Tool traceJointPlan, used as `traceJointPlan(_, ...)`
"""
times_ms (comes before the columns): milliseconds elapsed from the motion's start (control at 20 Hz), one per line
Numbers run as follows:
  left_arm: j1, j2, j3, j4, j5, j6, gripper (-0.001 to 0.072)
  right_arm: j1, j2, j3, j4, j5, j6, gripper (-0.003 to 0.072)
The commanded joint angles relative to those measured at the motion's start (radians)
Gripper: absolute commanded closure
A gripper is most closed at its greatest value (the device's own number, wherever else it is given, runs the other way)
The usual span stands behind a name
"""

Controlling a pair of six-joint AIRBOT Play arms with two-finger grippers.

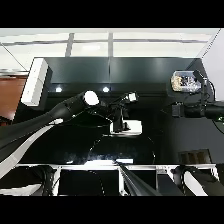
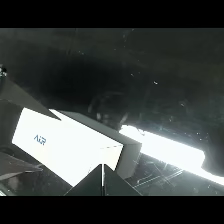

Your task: Fold the box and place the chain.

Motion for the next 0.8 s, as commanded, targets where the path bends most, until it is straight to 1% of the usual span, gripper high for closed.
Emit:
traceJointPlan(0,0.0,-0.02,0.006,0.046,-0.042,-0.051,-0.0004,0.0,0.0,0.0,0.0,-0.004,-0.002,0.0675)
traceJointPlan(200,-0.004,-0.039,0.006,0.046,-0.046,-0.051,-0.0004,0.0,0.0,0.0,0.0,-0.003,-0.002,0.0676)
traceJointPlan(350,-0.027,-0.039,0.006,0.05,-0.046,-0.05,-0.0005,0.0,0.0,0.0,0.0,-0.004,-0.002,0.0676)
traceJointPlan(600,-0.092,-0.039,0.006,0.175,-0.029,-0.051,-0.0007,0.0,0.0,0.0,0.0,-0.004,-0.002,0.0675)
traceJointPlan(750,-0.108,-0.042,0.006,0.182,-0.006,-0.051,-0.0008,0.0,0.0,0.0,0.0,-0.004,-0.001,0.0676)
